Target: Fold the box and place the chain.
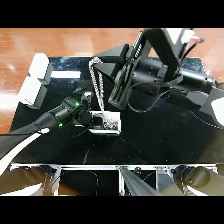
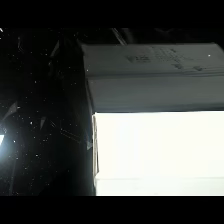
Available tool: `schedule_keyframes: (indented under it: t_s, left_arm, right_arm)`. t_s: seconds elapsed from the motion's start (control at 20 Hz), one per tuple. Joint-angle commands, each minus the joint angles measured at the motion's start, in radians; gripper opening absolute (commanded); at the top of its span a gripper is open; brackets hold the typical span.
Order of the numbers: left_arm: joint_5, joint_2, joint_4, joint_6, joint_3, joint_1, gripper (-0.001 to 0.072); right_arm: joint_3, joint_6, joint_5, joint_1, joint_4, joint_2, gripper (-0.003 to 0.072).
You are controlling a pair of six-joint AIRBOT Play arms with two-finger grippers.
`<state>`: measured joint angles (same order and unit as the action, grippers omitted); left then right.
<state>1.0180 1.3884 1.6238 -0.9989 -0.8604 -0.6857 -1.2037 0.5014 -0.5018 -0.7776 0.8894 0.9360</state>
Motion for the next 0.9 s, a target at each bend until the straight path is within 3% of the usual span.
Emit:
schedule_keyframes:
  t_s: [0.0, 0.1, 0.2, 0.45, 0.85]
  left_arm:
    - [-0.001, 0.001, 0.0, 0.0, 0.0, 0.0, 0.0022]
    - [0.0, 0.001, 0.0, 0.0, 0.0, 0.0, 0.0022]
    - [-0.001, 0.001, 0.0, 0.0, 0.0, 0.0, 0.0022]
    - [-0.001, 0.001, 0.0, 0.0, 0.0, 0.0, 0.0022]
    - [-0.001, 0.001, 0.0, 0.0, 0.0, 0.0, 0.0022]
  right_arm:
    - [-0.005, 0.008, -0.101, 0.002, 0.006, 0.019, 0.0038]
    - [0.016, 0.016, -0.335, 0.027, 0.005, 0.053, 0.0039]
    - [0.081, 0.041, -0.435, 0.031, 0.006, 0.074, 0.0039]
    - [0.235, 0.075, -0.41, 0.032, 0.013, 0.109, 0.0039]
    - [0.253, 0.125, -0.317, 0.032, 0.123, 0.171, 0.0038]
